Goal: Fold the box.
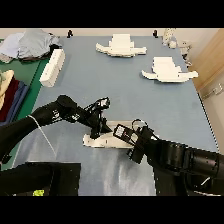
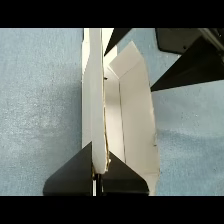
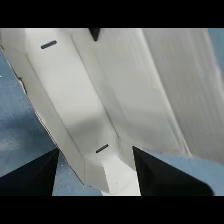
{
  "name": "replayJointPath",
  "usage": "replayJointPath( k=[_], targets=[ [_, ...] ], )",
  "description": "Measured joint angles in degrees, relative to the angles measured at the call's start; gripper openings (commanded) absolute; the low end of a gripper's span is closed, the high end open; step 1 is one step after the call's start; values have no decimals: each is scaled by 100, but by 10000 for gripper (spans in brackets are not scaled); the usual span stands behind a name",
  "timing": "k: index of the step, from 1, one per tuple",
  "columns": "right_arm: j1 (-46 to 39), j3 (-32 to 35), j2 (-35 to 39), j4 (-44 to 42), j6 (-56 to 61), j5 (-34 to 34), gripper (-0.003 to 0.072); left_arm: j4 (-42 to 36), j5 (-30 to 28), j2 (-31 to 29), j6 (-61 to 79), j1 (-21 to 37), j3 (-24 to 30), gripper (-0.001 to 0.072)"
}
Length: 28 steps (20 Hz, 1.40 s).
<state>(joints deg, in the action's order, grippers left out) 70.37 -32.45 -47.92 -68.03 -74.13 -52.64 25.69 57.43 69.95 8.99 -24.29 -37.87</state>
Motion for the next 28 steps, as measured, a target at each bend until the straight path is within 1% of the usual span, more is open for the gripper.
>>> replayJointPath(
  k=[3,9,12,14,16,18,20,23,25,28],
  targets=[
    [0,-31,28,155,361,-179,715,0,0,0,0,0,0,12],
    [-4,-44,44,188,605,-376,717,0,2,0,0,0,0,12],
    [-160,-24,44,74,579,-426,718,0,2,0,0,0,0,12],
    [-422,-17,44,-90,227,-385,717,0,2,0,0,0,0,13],
    [-866,-9,46,-446,-483,-234,717,0,0,0,0,0,0,13],
    [-1408,0,46,-1025,-1488,-22,717,0,0,0,0,0,0,12],
    [-2037,39,46,-1834,-2848,216,717,0,0,0,2,0,0,12],
    [-2953,192,35,-3311,-5093,474,718,0,0,0,2,0,0,12],
    [-3421,361,0,-4188,-6295,557,717,0,2,0,2,0,0,12],
    [-3873,621,-85,-5178,-7683,632,718,0,7,0,0,0,0,13]
  ],
)
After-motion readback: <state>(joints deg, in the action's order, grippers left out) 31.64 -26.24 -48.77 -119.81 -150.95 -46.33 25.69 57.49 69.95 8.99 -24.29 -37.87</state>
